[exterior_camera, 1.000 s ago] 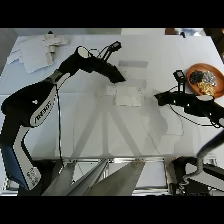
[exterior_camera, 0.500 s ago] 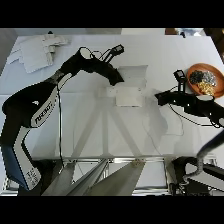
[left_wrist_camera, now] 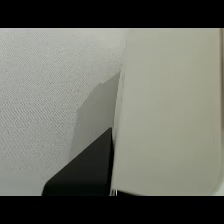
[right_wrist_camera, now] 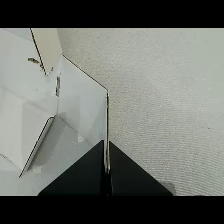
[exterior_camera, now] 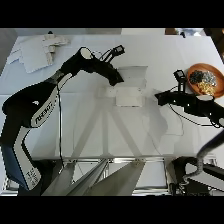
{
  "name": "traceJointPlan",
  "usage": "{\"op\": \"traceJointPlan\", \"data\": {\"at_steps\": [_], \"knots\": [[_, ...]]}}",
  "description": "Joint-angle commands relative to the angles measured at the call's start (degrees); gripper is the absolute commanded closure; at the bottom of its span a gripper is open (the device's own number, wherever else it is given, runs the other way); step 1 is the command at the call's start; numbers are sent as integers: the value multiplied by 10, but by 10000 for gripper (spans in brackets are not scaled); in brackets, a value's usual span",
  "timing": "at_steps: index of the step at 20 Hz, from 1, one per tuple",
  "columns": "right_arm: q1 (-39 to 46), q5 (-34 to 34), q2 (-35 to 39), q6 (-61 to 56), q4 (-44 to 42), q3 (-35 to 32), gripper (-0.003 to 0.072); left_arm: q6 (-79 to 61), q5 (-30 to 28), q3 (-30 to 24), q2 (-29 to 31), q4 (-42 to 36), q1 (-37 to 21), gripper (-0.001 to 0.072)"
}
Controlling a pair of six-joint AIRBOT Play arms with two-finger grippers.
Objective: Fold the box and place the chain.
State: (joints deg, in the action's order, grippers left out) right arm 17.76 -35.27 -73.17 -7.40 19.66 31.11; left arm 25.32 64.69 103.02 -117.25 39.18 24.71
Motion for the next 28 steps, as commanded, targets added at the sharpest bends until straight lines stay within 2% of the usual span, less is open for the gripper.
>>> {"op": "traceJointPlan", "data": {"at_steps": [1,12,13,15,19,21,25,28], "knots": [[0,-1,0,0,0,0,676,0,-1,0,0,-10,0,694],[0,-1,0,0,0,0,671,0,-2,0,0,-27,0,695],[0,-1,1,0,0,0,599,0,-2,0,0,-27,0,696],[0,-12,5,0,0,0,236,0,2,0,0,-27,0,696],[3,-72,53,-3,0,0,226,6,24,0,16,-27,-12,695],[3,-76,96,-3,7,0,226,7,54,0,39,-27,-28,698],[3,-28,191,-2,62,0,227,20,114,0,105,-22,-66,702],[3,51,254,-2,115,0,229,26,157,0,156,-18,-81,706]]}}
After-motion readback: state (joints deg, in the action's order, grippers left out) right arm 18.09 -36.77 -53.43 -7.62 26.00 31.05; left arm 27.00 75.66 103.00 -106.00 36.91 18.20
